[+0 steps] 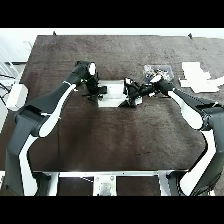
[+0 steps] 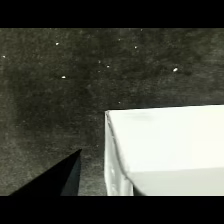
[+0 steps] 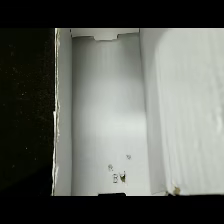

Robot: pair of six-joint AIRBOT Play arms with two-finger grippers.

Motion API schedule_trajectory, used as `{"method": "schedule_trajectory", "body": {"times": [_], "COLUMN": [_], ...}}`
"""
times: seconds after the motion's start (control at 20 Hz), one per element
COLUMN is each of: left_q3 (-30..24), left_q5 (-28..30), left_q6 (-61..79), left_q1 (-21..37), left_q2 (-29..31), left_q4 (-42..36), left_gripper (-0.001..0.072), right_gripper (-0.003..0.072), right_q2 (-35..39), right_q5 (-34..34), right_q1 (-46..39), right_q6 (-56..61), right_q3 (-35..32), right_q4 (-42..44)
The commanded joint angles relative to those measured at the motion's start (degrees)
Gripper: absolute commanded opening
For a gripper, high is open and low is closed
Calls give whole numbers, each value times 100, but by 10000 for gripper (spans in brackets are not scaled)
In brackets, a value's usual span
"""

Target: Fold the box and place the chain.

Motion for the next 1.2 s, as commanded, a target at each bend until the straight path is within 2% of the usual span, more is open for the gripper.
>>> {"method": "schedule_trajectory", "body": {"times": [0.0, 0.15, 0.2, 0.4, 0.45, 0.55, 0.6, 0.65, 0.75, 0.85, 1.05, 1.1, 1.15], "left_q3": [20, 20, 20, 20, 20, 20, 20, 20, 20, 20, 20, 20, 20], "left_q5": [-63, -48, -50, 48, 68, 157, 216, 284, 354, 363, 417, 437, 428], "left_q6": [-20, -15, -13, 55, 122, 149, 166, 221, 339, 439, 544, 573, 584], "left_q1": [-2, -2, -2, -2, -2, -2, -2, -2, -2, -2, -2, 0, 0], "left_q2": [-17, -17, -17, -17, -17, -17, -17, -17, -17, -17, -15, -13, -11], "left_q4": [70, 70, 74, 63, 59, 59, 59, 17, -2, -2, -61, -109, -146], "left_gripper": [358, 357, 300, 284, 217, 213, 139, 131, 45, 19, 20, 77, 187], "right_gripper": [503, 503, 503, 503, 503, 503, 503, 503, 503, 503, 503, 503, 503], "right_q2": [-4, -4, -4, -4, -4, -4, -4, -4, -4, -4, -4, -4, -4], "right_q5": [0, 0, 0, 0, 0, 0, 0, 0, 0, 0, 0, 0, 0], "right_q1": [4, 4, 4, 4, 4, 4, 4, 4, 4, 4, 4, 4, 4], "right_q6": [2, 2, 0, 2, 2, 2, 2, 2, 2, 0, 2, 2, 0], "right_q3": [-2, -2, -2, -2, -2, -2, -2, -2, -2, -2, -2, -2, -2], "right_q4": [0, 0, 0, 0, 0, 0, 0, 0, 0, 0, 0, 0, 0]}}
